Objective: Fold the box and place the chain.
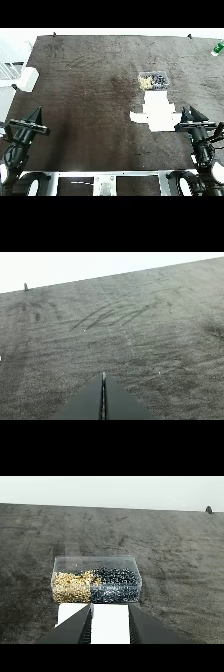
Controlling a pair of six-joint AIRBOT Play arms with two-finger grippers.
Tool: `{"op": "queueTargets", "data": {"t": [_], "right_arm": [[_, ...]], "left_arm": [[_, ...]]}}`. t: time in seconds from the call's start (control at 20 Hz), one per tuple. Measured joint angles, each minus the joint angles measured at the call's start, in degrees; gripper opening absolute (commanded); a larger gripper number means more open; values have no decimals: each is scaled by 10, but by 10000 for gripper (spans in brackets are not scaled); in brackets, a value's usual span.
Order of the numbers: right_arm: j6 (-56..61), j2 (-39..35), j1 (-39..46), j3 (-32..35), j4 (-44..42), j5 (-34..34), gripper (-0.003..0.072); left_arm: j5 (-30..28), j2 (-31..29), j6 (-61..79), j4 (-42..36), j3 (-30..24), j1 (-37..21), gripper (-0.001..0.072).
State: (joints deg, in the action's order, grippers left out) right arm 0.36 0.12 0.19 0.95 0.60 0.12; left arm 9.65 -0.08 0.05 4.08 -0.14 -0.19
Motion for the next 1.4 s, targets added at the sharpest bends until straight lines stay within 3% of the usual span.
{"op": "queueTargets", "data": {"t": [0.2,0.35,0.65,0.8,1.0,1.2,1.35,1.4], "right_arm": [[0,0,0,1,0,0,279],[0,0,0,-1,0,0,357],[5,17,1,-63,0,-19,357],[12,85,6,-122,-2,-42,396],[21,256,43,-221,-29,-42,434],[85,417,156,-305,-14,98,434],[226,496,268,-373,120,267,483],[278,517,306,-400,180,318,552]], "left_arm": [[0,0,0,0,0,0,20],[0,0,0,0,0,0,20],[0,0,0,0,0,0,20],[0,0,0,0,0,0,20],[0,0,0,0,0,0,20],[-7,0,0,0,0,0,20],[-9,0,0,0,0,0,20],[-9,0,0,0,0,0,20]]}}
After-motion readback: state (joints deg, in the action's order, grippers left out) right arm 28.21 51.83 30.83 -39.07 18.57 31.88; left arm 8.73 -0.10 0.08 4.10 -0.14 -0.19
